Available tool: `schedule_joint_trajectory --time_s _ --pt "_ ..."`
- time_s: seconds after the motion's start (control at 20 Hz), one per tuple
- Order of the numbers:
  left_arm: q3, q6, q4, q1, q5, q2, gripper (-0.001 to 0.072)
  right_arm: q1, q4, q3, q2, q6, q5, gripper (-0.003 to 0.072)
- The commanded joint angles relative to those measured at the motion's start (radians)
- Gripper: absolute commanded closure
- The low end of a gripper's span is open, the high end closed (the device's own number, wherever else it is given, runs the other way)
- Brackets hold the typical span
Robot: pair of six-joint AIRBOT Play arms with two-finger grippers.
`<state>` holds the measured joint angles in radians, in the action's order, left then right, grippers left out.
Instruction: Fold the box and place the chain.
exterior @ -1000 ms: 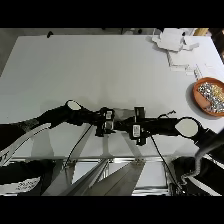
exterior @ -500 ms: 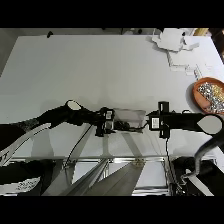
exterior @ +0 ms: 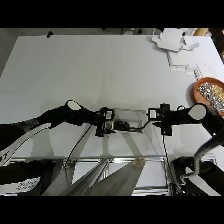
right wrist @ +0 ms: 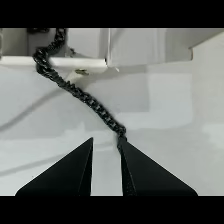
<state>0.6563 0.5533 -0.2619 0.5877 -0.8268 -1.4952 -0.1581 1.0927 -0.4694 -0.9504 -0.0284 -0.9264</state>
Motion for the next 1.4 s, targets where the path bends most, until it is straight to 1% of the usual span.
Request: schedule_joint_trajectory --time_s 0.0,0.25,0.35,0.5,0.65,0.85,0.9,1.0,1.05,1.15,1.35 --pt "0.0 0.0 0.0 0.0 0.0 0.001 0.0347 0.005 0.006 0.0 -0.065 -0.028 0.043 0.0483" --pt "0.0 0.0 0.0 0.0 0.0 0.001 0.0347 0.005 0.006 0.0 -0.078 -0.093 0.056 0.048" --pt "0.0 0.0 0.0 0.0 0.0 0.001 0.0347 0.005 0.006 0.0 -0.079 -0.112 0.056 0.0395" --pt "0.0 0.0 0.0 0.0 0.0 0.001 0.0347 0.005 0.006 0.0 -0.092 -0.112 0.058 0.0391" --pt "0.0 0.0 0.0 0.0 0.0 0.001 0.0347 0.004 0.005 0.0 -0.129 -0.111 0.109 0.0393" --pt "0.0 0.0 0.0 0.0 0.0 0.001 0.0347 0.005 0.002 0.0 -0.134 -0.111 0.163 0.0394" --pt "0.0 0.0 0.0 0.0 0.0 0.001 0.0347 0.005 0.002 0.0 -0.134 -0.111 0.176 0.0402" --pt "0.0 0.0 0.0 0.0 0.0 0.001 0.0347 0.005 0.002 0.0 -0.134 -0.111 0.199 0.047" --pt "0.0 0.0 0.0 0.0 0.0 0.001 0.0347 0.005 0.003 0.0 -0.134 -0.111 0.198 0.0472" --pt "0.0 0.0 0.0 0.0 0.0 0.001 0.0347 0.005 0.003 0.0 -0.134 -0.111 0.179 0.0531" --pt "0.0 0.0 0.0 0.0 0.0 0.001 0.0347 0.005 0.006 0.0 -0.135 -0.111 0.109 0.0531"
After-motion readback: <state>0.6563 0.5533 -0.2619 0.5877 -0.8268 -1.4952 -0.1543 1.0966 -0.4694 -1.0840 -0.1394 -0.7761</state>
